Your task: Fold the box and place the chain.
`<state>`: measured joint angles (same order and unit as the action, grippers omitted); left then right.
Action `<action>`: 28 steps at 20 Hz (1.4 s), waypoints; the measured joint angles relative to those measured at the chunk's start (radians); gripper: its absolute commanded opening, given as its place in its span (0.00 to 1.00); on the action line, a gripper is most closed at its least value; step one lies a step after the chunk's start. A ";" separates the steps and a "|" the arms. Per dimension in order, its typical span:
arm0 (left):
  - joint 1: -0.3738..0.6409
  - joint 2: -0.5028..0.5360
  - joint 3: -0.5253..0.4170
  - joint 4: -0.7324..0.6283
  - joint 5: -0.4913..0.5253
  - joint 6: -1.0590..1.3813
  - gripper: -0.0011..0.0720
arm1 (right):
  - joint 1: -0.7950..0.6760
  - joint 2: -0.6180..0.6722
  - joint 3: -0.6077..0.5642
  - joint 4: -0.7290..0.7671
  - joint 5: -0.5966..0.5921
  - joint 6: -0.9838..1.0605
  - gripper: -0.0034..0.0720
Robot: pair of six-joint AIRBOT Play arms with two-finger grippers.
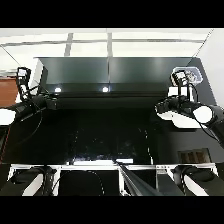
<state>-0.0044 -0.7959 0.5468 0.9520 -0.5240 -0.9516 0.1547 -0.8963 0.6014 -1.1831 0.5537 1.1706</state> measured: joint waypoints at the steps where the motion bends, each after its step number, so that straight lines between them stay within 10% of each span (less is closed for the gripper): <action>1: 0.000 0.000 0.000 0.000 0.000 0.000 0.05 | 0.000 0.000 0.000 0.000 0.000 0.000 0.07; 19: 0.000 -0.003 -0.001 -0.005 0.015 0.000 0.06 | 0.002 0.000 0.000 0.031 -0.059 0.000 0.07; 20: 0.000 -0.008 -0.002 -0.016 0.023 0.000 0.06 | 0.002 -0.002 0.000 0.055 -0.097 0.001 0.39; 21: 0.000 -0.016 -0.002 -0.039 0.037 -0.001 0.06 | 0.002 -0.003 0.000 0.073 -0.139 0.000 0.96; 24: 0.000 -0.053 -0.002 -0.088 0.080 0.000 0.98 | -0.010 -0.010 0.000 0.110 -0.259 0.000 0.98; 28: 0.001 -0.109 -0.002 -0.108 0.106 -0.002 0.99 | -0.172 -0.017 0.003 0.113 -0.330 0.003 0.98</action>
<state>-0.0032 -0.9054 0.5449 0.8440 -0.4183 -0.9535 -0.0177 -0.9131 0.6044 -1.0702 0.2234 1.1736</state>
